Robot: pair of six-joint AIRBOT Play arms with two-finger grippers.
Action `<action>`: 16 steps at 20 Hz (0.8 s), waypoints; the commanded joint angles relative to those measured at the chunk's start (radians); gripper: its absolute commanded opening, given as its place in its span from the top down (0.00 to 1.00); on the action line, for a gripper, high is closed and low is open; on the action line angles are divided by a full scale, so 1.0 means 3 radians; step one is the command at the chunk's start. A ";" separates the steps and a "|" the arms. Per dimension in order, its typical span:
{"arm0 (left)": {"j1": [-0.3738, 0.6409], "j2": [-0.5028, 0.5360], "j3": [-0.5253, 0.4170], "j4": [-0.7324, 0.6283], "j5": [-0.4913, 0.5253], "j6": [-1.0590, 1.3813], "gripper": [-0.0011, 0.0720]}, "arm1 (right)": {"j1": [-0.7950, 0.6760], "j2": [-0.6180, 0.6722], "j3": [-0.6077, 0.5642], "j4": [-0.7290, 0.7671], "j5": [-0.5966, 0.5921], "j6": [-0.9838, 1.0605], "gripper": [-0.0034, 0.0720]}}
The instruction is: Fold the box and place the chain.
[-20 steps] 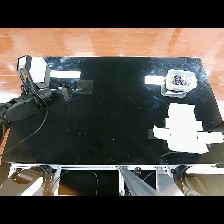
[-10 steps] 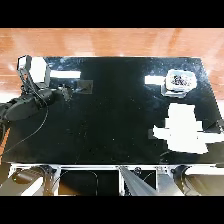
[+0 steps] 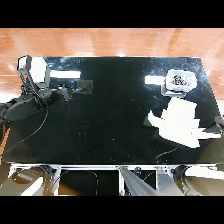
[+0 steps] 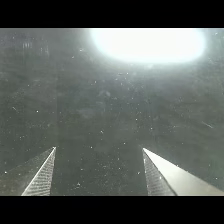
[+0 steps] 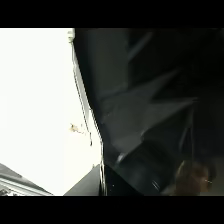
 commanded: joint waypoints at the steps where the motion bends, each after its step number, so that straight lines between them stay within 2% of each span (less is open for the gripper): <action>1: 0.0005 -0.0008 0.0003 0.0003 -0.0015 -0.0004 0.12 | 0.0231 0.0252 -0.0202 0.0245 -0.0037 -0.0079 0.92; 5: 0.0000 -0.0038 0.0001 0.0000 0.0055 -0.0003 0.12 | 0.0874 0.0340 -0.0539 0.1073 0.0306 0.0047 0.91; 8: -0.0001 -0.0039 0.0003 0.0000 0.0183 -0.0004 0.12 | 0.1671 0.0493 -0.0739 0.1284 -0.0235 0.0251 0.91; 12: -0.0001 -0.0092 0.0001 0.0001 0.0395 -0.0001 0.12 | 0.2960 0.0563 -0.0778 0.1532 -0.1099 0.0505 0.91; 14: -0.0001 -0.0167 0.0001 0.0005 0.0458 -0.0001 0.12 | 0.3544 0.0637 -0.0778 0.1509 -0.1506 0.0535 0.91; 16: 0.0005 -0.0234 0.0001 0.0126 0.0456 0.0000 0.12 | 0.4044 0.0790 -0.0793 0.1132 -0.1919 0.0654 0.91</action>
